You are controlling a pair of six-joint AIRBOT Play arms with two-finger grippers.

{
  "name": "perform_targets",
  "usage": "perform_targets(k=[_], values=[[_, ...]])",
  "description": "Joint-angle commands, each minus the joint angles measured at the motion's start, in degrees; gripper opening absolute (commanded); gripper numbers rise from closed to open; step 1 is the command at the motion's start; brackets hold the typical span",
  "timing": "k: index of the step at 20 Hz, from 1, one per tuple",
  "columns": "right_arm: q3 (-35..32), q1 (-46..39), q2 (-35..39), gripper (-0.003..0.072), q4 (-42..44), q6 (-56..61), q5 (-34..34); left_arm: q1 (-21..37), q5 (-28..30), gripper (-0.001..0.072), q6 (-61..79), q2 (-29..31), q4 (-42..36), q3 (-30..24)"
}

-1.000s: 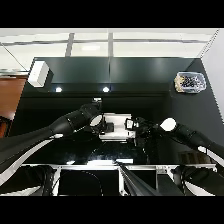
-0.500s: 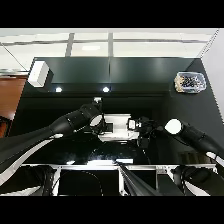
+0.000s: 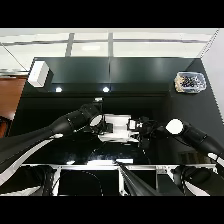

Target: Fold the box and place the chain.

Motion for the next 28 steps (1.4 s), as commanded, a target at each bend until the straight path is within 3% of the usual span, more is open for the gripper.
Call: perform_targets(k=[1, 5, 14, 16, 17, 18, 19, 20, 22, 23, 24, 26, 28], values=[[0.07, 0.07, -1.75, 0.0224, 6.36, -0.55, -0.22, 0.00, 0.17, 0.0026, 0.11, 0.00, -0.15, 0.07], [0.07, 1.40, -3.54, 0.0224, 10.05, -0.57, -1.27, 0.00, 0.20, 0.0026, 0.09, 0.00, -0.17, 0.07], [0.07, 2.80, -4.66, 0.0226, 9.75, -0.57, -4.61, -0.02, 0.33, 0.0026, 0.09, 0.00, -0.28, 0.07], [0.07, 2.82, -4.66, 0.0386, 9.79, -0.55, -5.05, 0.00, 0.31, 0.0026, 0.09, 0.00, -0.31, 0.07], [0.07, 2.80, -4.66, 0.0378, 9.75, -0.55, -5.05, -0.02, 0.33, 0.0025, 0.09, 0.00, -0.33, 0.07], [0.07, 2.80, -4.66, 0.0217, 9.55, -0.55, -5.07, -0.02, 0.33, 0.0025, 0.09, 0.00, -0.33, 0.07], [0.07, 2.82, -4.66, 0.0242, 9.57, -0.52, -5.33, 0.00, 0.33, 0.0025, 0.09, 0.00, -0.33, 0.07], [0.07, 2.82, -4.66, 0.0339, 9.77, -0.55, -5.73, -0.02, 0.37, 0.0026, 0.09, 0.00, -0.33, 0.07], [0.07, 2.80, -4.66, 0.0127, 9.68, -0.52, -5.88, 0.02, 0.39, 0.0026, 0.09, 0.00, -0.33, 0.07], [0.09, 2.80, -4.63, 0.0124, 9.68, -0.02, -6.16, 0.04, 0.37, 0.0026, 0.09, 0.00, -0.33, 0.07], [0.11, 2.78, -4.39, 0.0003, 9.29, 2.80, -6.84, 0.04, 0.37, 0.0026, 0.09, 0.00, -0.33, 0.07], [0.72, 0.94, -2.93, 0.0005, 7.67, 12.81, -5.84, 0.07, 0.37, 0.0026, 0.09, -0.02, -0.31, 0.07], [2.27, -3.67, 0.35, 0.0005, 4.00, 24.46, 1.49, 0.09, 0.37, 0.0026, 0.09, -0.02, -0.35, 0.07]])
